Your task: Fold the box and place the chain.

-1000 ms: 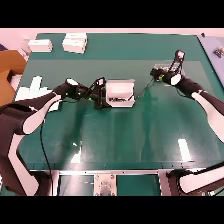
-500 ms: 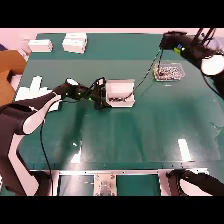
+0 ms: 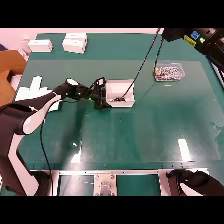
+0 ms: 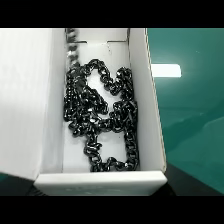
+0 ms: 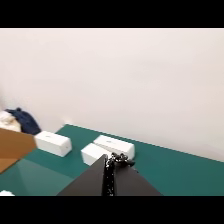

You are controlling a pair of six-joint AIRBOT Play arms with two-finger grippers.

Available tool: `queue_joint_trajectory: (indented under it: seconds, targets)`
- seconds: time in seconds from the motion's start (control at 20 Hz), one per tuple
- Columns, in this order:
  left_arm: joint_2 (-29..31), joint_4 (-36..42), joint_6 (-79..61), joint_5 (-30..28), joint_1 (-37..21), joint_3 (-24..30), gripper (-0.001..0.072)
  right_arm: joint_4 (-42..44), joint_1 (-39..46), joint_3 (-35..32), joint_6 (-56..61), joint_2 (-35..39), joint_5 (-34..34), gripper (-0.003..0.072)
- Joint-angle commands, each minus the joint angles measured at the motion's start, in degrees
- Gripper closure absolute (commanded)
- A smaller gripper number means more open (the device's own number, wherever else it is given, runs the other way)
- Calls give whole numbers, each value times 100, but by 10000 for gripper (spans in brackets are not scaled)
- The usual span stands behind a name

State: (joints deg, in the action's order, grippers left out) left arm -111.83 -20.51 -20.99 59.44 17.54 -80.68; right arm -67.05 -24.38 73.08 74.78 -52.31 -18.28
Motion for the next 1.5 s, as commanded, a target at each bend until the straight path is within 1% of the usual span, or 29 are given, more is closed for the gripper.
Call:
queue_joint_trajectory:
  seconds: [0.0, 0.15, 0.3, 0.4, 0.5, 0.65, 0.8, 1.0, 1.15, 1.25, 1.45]
  targets:
    - [-2, -2, -2, -2, -2, 0, 184, -2, -540, 72, -70, 33, -20, 679]
    - [-2, -2, -2, -2, -2, 0, 184, 66, -944, 72, 0, -155, -20, 679]
    - [-2, -2, -2, -2, -2, 0, 184, 55, -1266, 26, -2, -511, -46, 679]
    - [-2, -2, -2, 0, -2, 0, 184, 52, -1244, -81, 22, -750, -42, 679]
    - [-2, -2, -2, -2, -2, -2, 184, 57, -1187, -164, 304, -973, -44, 679]
    - [-2, -2, -2, 0, -2, 0, 184, 44, -1180, -341, 372, -1141, -28, 680]
    - [-2, -2, -2, -2, -2, 0, 184, 46, -1158, -522, 584, -1156, -31, 679]
    - [-2, -2, -2, -2, -2, 0, 184, -74, -1141, -533, 579, -1106, -74, 680]
    - [-2, -2, -2, -2, -2, 0, 184, -109, -1019, -671, 682, -1130, -417, 680]
    - [-2, -2, -2, 7, -2, 0, 184, -109, -855, -944, 758, -1139, -393, 680]
    - [-2, -2, -2, -2, -2, 0, 184, -105, -723, -1370, 793, -1456, -13, 680]
